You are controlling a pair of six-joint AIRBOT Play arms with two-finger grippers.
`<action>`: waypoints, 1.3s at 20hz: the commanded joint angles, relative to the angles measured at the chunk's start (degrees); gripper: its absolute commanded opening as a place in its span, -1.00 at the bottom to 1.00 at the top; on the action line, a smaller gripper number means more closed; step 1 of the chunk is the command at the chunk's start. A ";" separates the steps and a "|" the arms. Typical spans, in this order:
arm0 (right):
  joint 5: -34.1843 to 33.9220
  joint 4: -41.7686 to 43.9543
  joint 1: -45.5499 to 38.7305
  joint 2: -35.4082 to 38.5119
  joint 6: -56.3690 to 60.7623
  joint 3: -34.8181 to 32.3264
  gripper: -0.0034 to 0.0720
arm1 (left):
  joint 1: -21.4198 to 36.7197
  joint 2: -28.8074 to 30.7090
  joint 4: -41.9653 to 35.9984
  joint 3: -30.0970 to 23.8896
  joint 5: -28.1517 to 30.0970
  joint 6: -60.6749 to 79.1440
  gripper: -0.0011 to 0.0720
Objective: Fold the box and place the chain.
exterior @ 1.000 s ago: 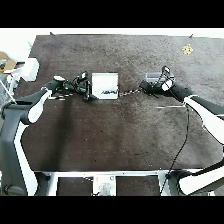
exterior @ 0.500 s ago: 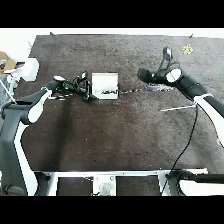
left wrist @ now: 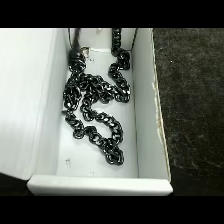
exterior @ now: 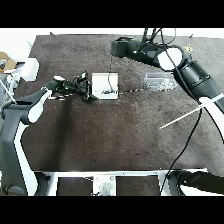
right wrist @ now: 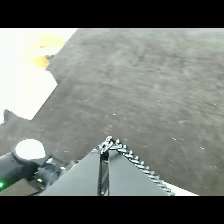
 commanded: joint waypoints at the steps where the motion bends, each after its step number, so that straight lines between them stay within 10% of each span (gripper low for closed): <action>1: 3.76 -0.92 2.89 -2.78 1.25 1.03 -0.90 | 0.04 0.00 0.02 0.04 0.00 0.02 -0.47; 9: 17.73 -0.94 2.32 -14.36 2.49 0.92 -0.90 | 0.04 0.00 0.02 0.04 -0.02 0.02 -0.47; 11: 19.74 -2.38 1.07 -13.88 2.49 0.20 -0.27 | 0.04 0.00 0.02 0.04 0.02 0.02 -0.47; 17: 20.26 -5.64 -9.75 -6.34 3.43 -9.44 -0.20 | 0.04 0.00 0.02 0.04 0.00 0.02 -0.47; 26: 1.97 -2.64 -25.57 -11.67 13.22 -20.39 -0.21 | 0.04 0.00 0.02 0.04 0.00 0.02 -0.47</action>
